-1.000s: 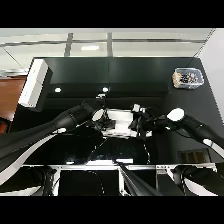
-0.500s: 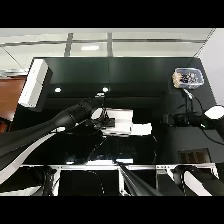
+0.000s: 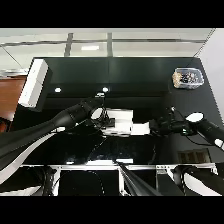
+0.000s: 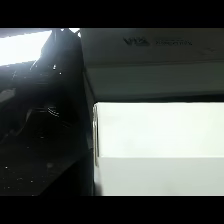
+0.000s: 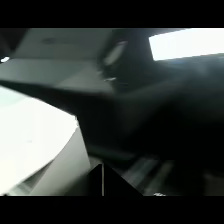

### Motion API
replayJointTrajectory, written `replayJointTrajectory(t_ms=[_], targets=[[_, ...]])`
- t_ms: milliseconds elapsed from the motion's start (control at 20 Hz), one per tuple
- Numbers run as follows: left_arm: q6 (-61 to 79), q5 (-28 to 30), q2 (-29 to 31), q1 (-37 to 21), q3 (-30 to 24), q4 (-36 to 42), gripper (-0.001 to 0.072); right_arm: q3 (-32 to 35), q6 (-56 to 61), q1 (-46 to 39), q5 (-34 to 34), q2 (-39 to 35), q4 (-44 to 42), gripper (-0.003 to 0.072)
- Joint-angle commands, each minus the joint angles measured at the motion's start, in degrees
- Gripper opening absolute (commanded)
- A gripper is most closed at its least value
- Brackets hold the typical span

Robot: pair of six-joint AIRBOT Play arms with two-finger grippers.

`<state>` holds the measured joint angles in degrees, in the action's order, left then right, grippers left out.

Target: Fold the box and place the chain.

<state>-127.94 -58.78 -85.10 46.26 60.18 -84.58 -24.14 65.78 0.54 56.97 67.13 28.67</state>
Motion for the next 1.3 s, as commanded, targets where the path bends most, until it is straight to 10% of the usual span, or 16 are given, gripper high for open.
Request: replayJointTrajectory(t_ms=[0,150,250,300,600,700,1250], targets=[[0.0,0.0,0.0,0.0,0.0,0.0,0.0031,-4.4,-6.8,2.7,4.6,2.4,-5.9,0.0012],[0.0,0.0,0.0,0.0,0.0,0.0,0.0031,-11.0,-6.8,2.0,9.8,2.4,-2.0,0.0045],[0.0,0.0,0.0,0.0,0.0,0.0,0.0031,-12.9,-6.8,2.3,12.6,2.4,-4.1,0.0529],[0.0,0.0,0.0,0.0,0.0,0.0,0.0031,-13.0,-6.9,2.4,13.0,2.4,-5.0,0.0555],[0.0,0.0,0.0,0.0,0.0,0.0,0.0031,-13.0,-5.7,8.4,10.1,2.4,-4.4,0.0550],[0.0,0.0,0.0,0.0,0.0,0.0,0.0031,-13.0,-5.0,9.7,9.0,2.4,-4.4,0.0422],[0.0,0.0,0.0,0.0,0.0,0.0,0.0031,-14.7,3.1,12.2,4.8,2.4,4.7,0.0421]])
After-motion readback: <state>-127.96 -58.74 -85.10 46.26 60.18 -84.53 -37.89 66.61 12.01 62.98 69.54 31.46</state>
